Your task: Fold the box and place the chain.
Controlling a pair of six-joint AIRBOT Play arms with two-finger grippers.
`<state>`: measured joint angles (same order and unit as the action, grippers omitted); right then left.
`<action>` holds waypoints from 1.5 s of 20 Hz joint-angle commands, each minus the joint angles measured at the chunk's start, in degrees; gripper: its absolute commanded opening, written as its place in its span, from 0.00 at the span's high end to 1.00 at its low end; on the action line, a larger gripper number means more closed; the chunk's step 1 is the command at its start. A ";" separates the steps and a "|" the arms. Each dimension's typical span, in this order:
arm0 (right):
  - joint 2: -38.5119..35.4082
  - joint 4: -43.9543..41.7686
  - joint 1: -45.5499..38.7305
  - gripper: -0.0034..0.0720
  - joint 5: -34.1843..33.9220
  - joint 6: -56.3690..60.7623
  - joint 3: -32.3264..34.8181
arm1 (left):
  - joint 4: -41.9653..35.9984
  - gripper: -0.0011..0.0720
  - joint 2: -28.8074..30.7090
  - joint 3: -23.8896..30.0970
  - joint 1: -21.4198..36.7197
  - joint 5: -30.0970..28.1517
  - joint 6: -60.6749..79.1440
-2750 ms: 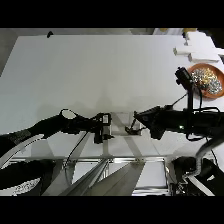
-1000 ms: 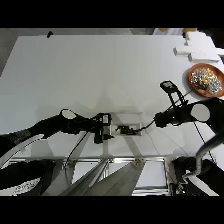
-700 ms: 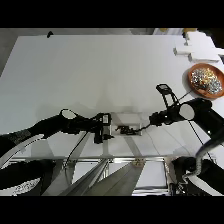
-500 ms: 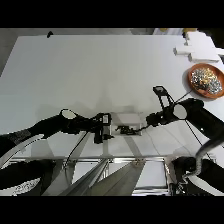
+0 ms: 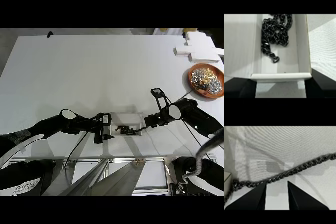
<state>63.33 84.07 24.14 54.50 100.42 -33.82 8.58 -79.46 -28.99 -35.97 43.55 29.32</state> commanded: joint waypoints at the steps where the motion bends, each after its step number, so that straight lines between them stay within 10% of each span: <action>1: 0.79 1.07 0.07 0.62 -0.55 0.72 0.02 | 0.02 0.61 0.02 -0.04 0.02 0.00 0.00; 8: 3.52 2.93 0.02 0.66 -1.40 2.93 0.02 | 0.02 0.61 0.02 -0.04 0.02 0.00 0.00; 11: 4.22 2.93 0.02 0.93 -1.40 2.80 0.02 | 0.02 0.61 0.02 -0.02 0.02 0.00 0.00; 20: -11.98 1.44 0.02 0.93 6.51 -0.50 -0.02 | 0.02 0.61 0.02 -0.02 0.02 -0.04 0.00; 30: -27.50 -27.96 0.02 0.93 8.92 -11.06 -0.02 | 0.02 0.61 0.02 -0.02 0.02 0.00 0.00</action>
<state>38.26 67.26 24.14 63.18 93.38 -33.78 8.58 -79.46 -28.99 -35.97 43.57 29.32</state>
